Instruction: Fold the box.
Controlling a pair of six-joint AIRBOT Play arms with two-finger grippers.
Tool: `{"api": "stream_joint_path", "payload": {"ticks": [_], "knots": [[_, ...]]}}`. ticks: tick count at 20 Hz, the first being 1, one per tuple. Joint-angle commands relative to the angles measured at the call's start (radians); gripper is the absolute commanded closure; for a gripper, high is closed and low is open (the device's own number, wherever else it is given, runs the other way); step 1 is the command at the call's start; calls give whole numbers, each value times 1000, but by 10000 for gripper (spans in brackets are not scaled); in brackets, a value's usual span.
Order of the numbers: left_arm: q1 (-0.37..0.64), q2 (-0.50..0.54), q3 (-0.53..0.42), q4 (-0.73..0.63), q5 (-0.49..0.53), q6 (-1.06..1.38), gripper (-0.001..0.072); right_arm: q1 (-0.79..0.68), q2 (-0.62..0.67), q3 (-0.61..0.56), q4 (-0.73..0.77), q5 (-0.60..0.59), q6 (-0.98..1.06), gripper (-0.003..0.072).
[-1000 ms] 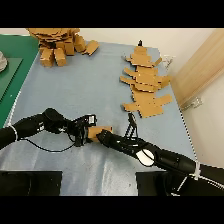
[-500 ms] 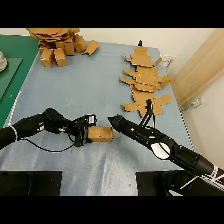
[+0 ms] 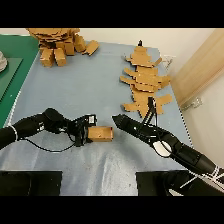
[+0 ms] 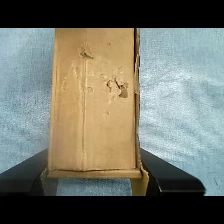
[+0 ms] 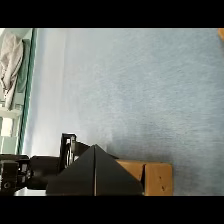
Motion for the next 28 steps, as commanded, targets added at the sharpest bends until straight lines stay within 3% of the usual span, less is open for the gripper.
{"api": "stream_joint_path", "payload": {"ticks": [1, 10, 12, 16, 18, 22, 25, 28], "knots": [[0, 0, 1, 0, 11, 3, 313, -3, 1, 1, -31, 2, 1, 682], [0, -1, 2, -6, 19, -5, 313, -3, -2, 1, -48, 2, 1, 682], [2, 2, 10, -8, 99, -94, 313, -3, -1, 1, -48, 2, 1, 682], [53, 71, 13, 8, 443, -447, 312, -4, -2, 1, -48, 2, 1, 683], [142, 127, 21, 8, 568, -568, 312, -4, -2, 1, -48, 2, 1, 682], [446, 151, 87, 7, 557, -581, 312, -4, -2, 1, -48, 2, 1, 682], [660, 96, 128, -2, 549, -589, 312, -4, -2, 1, -53, 2, 1, 682], [816, 6, 201, -1, 448, -589, 312, -5, -2, 1, -64, 2, 1, 682]]}}
